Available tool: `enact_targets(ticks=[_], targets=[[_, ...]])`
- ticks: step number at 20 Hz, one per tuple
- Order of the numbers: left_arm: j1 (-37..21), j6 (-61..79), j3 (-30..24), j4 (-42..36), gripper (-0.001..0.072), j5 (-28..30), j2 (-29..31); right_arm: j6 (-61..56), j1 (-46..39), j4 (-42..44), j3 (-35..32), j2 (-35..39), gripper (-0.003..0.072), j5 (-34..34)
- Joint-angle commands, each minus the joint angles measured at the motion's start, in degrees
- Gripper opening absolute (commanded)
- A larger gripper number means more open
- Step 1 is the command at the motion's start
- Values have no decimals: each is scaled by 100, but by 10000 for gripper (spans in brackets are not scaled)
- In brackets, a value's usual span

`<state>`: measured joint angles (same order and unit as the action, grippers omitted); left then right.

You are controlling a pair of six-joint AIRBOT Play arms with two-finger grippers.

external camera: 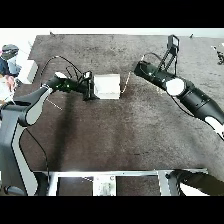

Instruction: Fold the box and place the chain.

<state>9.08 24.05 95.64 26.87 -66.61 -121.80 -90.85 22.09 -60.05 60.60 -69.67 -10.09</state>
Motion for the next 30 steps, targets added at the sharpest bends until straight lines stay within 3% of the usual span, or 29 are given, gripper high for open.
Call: enact_targets(ticks=[1,6,13,14,15,16,24,26,28,30], targets=[[4,0,2,2,289,4,2,240,369,-79,361,107,15,111],[4,0,2,4,288,4,2,317,544,-15,597,-127,15,111],[4,0,2,4,289,4,2,317,949,31,595,-1141,16,85],[4,0,2,4,289,7,2,321,931,22,595,-1255,83,20],[4,0,2,4,289,7,2,323,870,-35,595,-1329,251,-125],[4,-2,2,4,289,4,2,323,780,-179,595,-1344,279,-304],[4,0,2,4,289,2,2,319,-793,-946,507,-1045,280,-2579],[4,-2,2,4,289,4,2,227,-1200,-940,234,-1047,282,-2612],[4,-2,2,4,289,2,2,-13,-1578,-942,-136,-1049,452,-2422],[4,0,2,4,289,2,2,-203,-1880,-942,-487,-1058,446,-2026]])
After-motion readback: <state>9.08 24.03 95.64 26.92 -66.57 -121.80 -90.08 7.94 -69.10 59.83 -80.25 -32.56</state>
